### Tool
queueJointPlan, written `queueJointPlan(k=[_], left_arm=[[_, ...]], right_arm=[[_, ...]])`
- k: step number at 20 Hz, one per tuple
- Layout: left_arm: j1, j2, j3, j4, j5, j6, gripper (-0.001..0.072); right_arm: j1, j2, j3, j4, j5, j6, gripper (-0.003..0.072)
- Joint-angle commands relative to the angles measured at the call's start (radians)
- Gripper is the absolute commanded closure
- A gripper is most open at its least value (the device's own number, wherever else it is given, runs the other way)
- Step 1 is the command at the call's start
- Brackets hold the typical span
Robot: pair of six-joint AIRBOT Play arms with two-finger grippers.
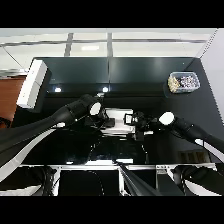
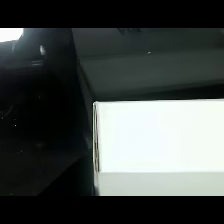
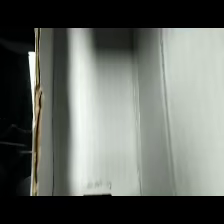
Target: Fold the box and place the chain.
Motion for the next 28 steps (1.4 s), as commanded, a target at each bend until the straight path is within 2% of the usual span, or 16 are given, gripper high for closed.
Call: queueJointPlan(k=[1,6,10,15,16,17,18,19,20,21,24,28], left_arm=[[0.000,0.000,0.000,0.006,-0.012,0.001,0.0684],[0.000,0.000,0.000,0.006,-0.025,0.012,0.0684],[0.007,0.000,0.000,0.009,-0.034,0.016,0.0684],[0.008,0.000,0.000,0.010,-0.034,0.016,0.0685],[0.008,0.000,0.000,0.010,-0.034,0.016,0.0685],[0.009,0.000,0.000,0.011,-0.034,0.016,0.0684],[0.008,0.000,0.000,0.014,-0.034,0.016,0.0684],[0.008,0.000,0.000,0.014,-0.034,0.016,0.0684],[0.008,0.000,0.000,0.014,-0.034,0.016,0.0685],[0.008,0.000,0.000,0.014,-0.034,0.015,0.0685],[0.008,0.000,0.000,0.014,-0.034,0.015,0.0684],[0.008,0.000,0.000,0.014,-0.034,0.015,0.0684]], right_arm=[[0.000,0.083,0.002,-0.080,-0.002,0.069,-0.0027],[-0.001,0.153,0.002,-0.320,0.060,0.174,-0.0021],[0.000,0.153,0.002,-0.299,0.179,0.187,-0.0020],[0.000,0.152,0.001,-0.136,0.156,0.186,-0.0019],[0.000,0.152,0.001,-0.126,0.153,0.186,0.0051],[0.000,0.152,0.001,-0.117,0.156,0.187,0.0178],[0.000,0.152,0.001,-0.111,0.154,0.193,0.0225],[0.000,0.152,0.001,-0.107,0.154,0.195,0.0227],[0.002,0.152,0.001,-0.106,0.153,0.211,0.0402],[0.002,0.152,0.001,-0.105,0.152,0.228,0.0510],[0.003,0.150,0.000,-0.087,0.150,0.240,0.0510],[0.024,0.105,-0.002,0.040,0.072,0.239,0.0509]])
